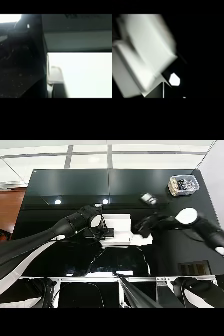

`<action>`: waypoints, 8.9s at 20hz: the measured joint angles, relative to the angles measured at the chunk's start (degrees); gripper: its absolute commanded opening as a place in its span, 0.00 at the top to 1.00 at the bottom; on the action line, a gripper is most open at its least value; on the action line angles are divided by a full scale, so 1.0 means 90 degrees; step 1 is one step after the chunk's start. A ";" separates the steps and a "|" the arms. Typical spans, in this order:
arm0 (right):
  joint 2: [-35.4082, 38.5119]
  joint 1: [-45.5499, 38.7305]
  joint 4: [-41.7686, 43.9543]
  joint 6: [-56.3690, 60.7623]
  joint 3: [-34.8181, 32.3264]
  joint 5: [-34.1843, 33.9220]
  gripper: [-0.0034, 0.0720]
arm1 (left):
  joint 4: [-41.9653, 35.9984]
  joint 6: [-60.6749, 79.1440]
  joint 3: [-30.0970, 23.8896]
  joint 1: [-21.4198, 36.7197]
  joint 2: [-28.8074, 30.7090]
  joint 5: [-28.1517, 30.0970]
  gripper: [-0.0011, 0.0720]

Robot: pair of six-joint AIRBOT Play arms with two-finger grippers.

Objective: Fold the box and place the chain.

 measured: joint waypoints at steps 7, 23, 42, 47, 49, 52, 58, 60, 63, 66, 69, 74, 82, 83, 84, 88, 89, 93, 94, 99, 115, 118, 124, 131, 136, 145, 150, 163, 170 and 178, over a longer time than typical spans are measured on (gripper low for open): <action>-0.0124 -0.2953 0.0726 0.2074 -0.1122 0.0544 0.93 | -0.0002 -0.0005 0.0000 0.0000 0.0000 -0.0002 0.95; -0.1401 -0.1039 0.2715 0.0799 -0.0614 0.1205 0.15 | 0.0022 -0.0002 0.0000 0.0002 0.0000 -0.0007 0.95; -0.1421 0.1647 -0.0508 0.4461 0.0816 0.0107 0.33 | 0.0517 -0.0573 0.0012 -0.0177 0.0000 -0.0024 0.95; -0.1719 0.2399 -0.2463 0.6606 0.1428 0.0296 0.33 | 0.0522 -0.0578 0.0012 -0.0177 0.0000 -0.0017 0.95; -0.1904 0.2613 -0.2977 0.7210 0.1649 0.0474 0.33 | 0.0522 -0.0583 0.0012 -0.0177 0.0000 -0.0019 0.95; -0.2127 0.2844 -0.3478 0.7910 0.1846 0.0707 0.53 | 0.0522 -0.0590 0.0012 -0.0177 0.0000 -0.0024 0.95; -0.2336 0.3038 -0.3769 0.8621 0.1957 0.0901 0.54 | 0.0520 -0.0590 0.0012 -0.0172 0.0000 -0.0121 0.95; -0.2390 0.3055 -0.3784 0.8757 0.1967 0.0920 0.55 | 0.0525 -0.0585 0.0012 -0.0172 0.0000 -0.0151 0.95; -0.2443 0.3067 -0.3721 0.8891 0.1970 0.0913 0.73 | 0.0537 -0.0578 0.0012 -0.0172 0.0000 -0.0163 0.95; -0.2477 0.3070 -0.3631 0.8949 0.1974 0.0850 0.93 | 0.0539 -0.0576 0.0012 -0.0172 0.0000 -0.0172 0.95; -0.2509 0.3070 -0.3582 0.8998 0.1982 0.0838 0.93 | 0.0537 -0.0588 0.0015 -0.0172 0.0005 -0.0189 0.95; -0.2548 0.3067 -0.3456 0.8973 0.1977 0.0794 0.63 | 0.0554 -0.0573 0.0012 -0.0172 0.0005 -0.0187 0.95; -0.2642 0.3070 -0.3342 0.8993 0.1977 0.0835 0.93 | 0.0549 -0.0576 0.0012 -0.0172 0.0005 -0.0180 0.95; -0.2657 0.3070 -0.3347 0.9000 0.1982 0.0852 0.93 | 0.0544 -0.0580 0.0015 -0.0172 0.0007 -0.0182 0.95; -0.2669 0.3067 -0.3342 0.8995 0.1982 0.0855 0.94 | 0.0544 -0.0585 0.0015 -0.0172 0.0005 -0.0182 0.95; -0.2688 0.3067 -0.3327 0.8978 0.1984 0.0857 0.82 | 0.0544 -0.0580 0.0015 -0.0172 0.0007 -0.0180 0.95; -0.2691 0.3067 -0.3325 0.8973 0.1982 0.0850 0.57 | 0.0544 -0.0580 0.0015 -0.0172 0.0005 -0.0175 0.95; -0.2535 0.3043 -0.3330 0.8825 0.2079 0.0991 0.52 | 0.0546 -0.0578 0.0012 -0.0172 0.0005 -0.0158 0.95; -0.2409 0.3024 -0.3334 0.8684 0.2140 0.1035 0.52 | 0.0551 -0.0578 0.0012 -0.0172 0.0005 -0.0158 0.95; -0.1083 0.2722 -0.4337 0.8082 0.2351 0.1698 0.52 | 0.0639 -0.0576 0.0012 -0.0163 0.0005 -0.0141 0.95; -0.4092 -0.2113 -0.4243 0.8565 0.5372 -0.0228 0.02 | 0.0702 -0.0580 0.0012 -0.0160 0.0005 -0.0005 0.95; -0.5102 -0.2467 -0.3262 0.9022 0.6649 0.0432 0.20 | 0.0702 -0.0580 0.0012 -0.0160 0.0005 0.0010 0.95; -0.5792 -0.2756 -0.2467 0.9447 0.7434 0.0855 0.20 | 0.0699 -0.0578 0.0012 -0.0160 0.0005 0.0022 0.95; -0.6006 -0.2817 -0.2288 0.9520 0.7550 0.0908 0.20 | 0.0697 -0.0576 0.0012 -0.0160 0.0005 0.0022 0.95; -0.6115 -0.2839 -0.2174 0.9440 0.7580 0.0814 0.20 | 0.0695 -0.0576 0.0012 -0.0160 0.0005 0.0022 0.95; -0.6118 -0.3019 -0.2050 0.9068 0.8148 0.1304 0.20 | 0.0692 -0.0551 0.0012 -0.0160 0.0005 0.0022 0.95; -0.6227 -0.3019 -0.2266 0.9049 0.8233 0.1613 0.20 | 0.0692 -0.0537 0.0012 -0.0160 0.0005 0.0024 0.95; -0.6504 -0.2960 -0.2409 0.9085 0.8252 0.1491 0.83 | 0.0692 -0.0529 0.0012 -0.0160 0.0005 0.0022 0.95; -0.6154 -0.2992 -0.2305 0.8041 0.8257 0.1705 0.93 | 0.0692 -0.0532 0.0012 -0.0160 0.0005 0.0019 0.95; -0.4600 -0.3019 -0.2625 0.6562 0.8262 0.2001 0.93 | 0.0690 -0.0534 0.0012 -0.0160 0.0005 0.0017 0.95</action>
